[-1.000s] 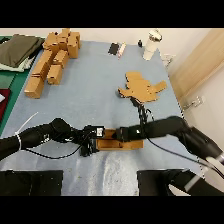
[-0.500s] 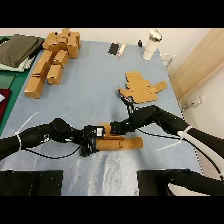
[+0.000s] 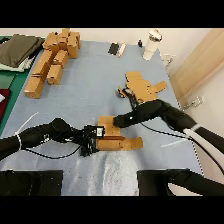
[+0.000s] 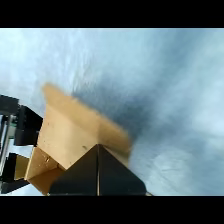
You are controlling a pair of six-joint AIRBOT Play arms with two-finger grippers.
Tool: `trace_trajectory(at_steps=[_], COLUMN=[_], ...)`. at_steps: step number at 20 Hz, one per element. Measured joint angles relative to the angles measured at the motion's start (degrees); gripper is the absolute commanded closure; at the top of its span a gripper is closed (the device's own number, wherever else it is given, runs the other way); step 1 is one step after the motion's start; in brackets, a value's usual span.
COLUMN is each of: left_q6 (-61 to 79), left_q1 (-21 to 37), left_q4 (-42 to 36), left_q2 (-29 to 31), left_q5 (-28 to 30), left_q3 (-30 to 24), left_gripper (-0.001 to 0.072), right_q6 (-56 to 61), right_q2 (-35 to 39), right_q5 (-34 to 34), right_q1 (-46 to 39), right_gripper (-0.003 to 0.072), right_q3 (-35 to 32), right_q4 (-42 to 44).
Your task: Fold the box.
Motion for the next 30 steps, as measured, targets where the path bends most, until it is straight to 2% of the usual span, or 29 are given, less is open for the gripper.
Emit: trace_trajectory(at_steps=[3, 6, 7, 8, 11, 13, 18, 23, 24, 25, 26, 29, 30], left_q6=[0.02, 0.02, 0.02, 0.02, 0.02, 0.02, 0.02, 0.02, 0.02, 0.02, 0.02, 0.02, 0.02], left_q1=[0.0, 0.0, 0.0, 0.0, 0.0, 0.0, 0.0, 0.0, 0.0, 0.0, 0.0, 0.0, 0.0], left_q4=[0.0, 0.02, 0.02, 0.02, 0.02, 0.02, 0.02, 0.02, 0.02, 0.02, 0.02, 0.02, 0.02], left_q2=[0.0, 0.0, 0.0, 0.0, 0.0, 0.0, 0.0, 0.0, 0.0, 0.0, 0.0, 0.0, 0.0], left_q5=[0.0, 0.0, 0.0, 0.0, 0.0, 0.0, -0.02, -0.02, -0.02, -0.02, -0.02, -0.02, -0.02], left_q3=[0.0, 0.0, 0.0, 0.0, 0.0, 0.0, 0.0, 0.0, 0.0, 0.0, 0.0, 0.0, 0.0], left_gripper=[0.0243, 0.0243, 0.0243, 0.0243, 0.0243, 0.0243, 0.0243, 0.0243, 0.0243, 0.0243, 0.0243, 0.0243, 0.0243], right_q6=[0.46, -0.09, -2.47, -5.03, -13.4, -20.94, -39.98, -49.92, -51.04, -52.19, -53.2, -56.3, -57.13], right_q2=[8.63, 17.2, 19.78, 21.86, 25.55, 25.53, 20.57, 16.22, 15.82, 15.56, 15.34, 15.02, 14.93], right_q5=[-3.28, -8.94, -11.78, -14.49, -19.47, -18.8, -7.87, -1.36, -0.48, 0.33, 0.7, 1.11, 1.22], right_q1=[-1.86, -2.21, -1.77, -1.14, 1.09, 2.23, 3.17, 3.32, 3.32, 3.32, 3.34, 4.11, 4.81], right_gripper=[0.0684, 0.0667, 0.0431, 0.0228, 0.0227, 0.0227, 0.0227, 0.0227, 0.0253, 0.0369, 0.0454, 0.0484, 0.0557], right_q3=[0.28, -2.64, -4.42, -6.23, -12.31, -15.06, -17.57, -18.05, -18.08, -18.1, -18.12, -18.12, -18.12], right_q4=[-6.62, -9.75, -9.49, -8.92, -9.4, -10.49, -10.58, -10.6, -10.43, -9.86, -8.9, -5.68, -5.09])
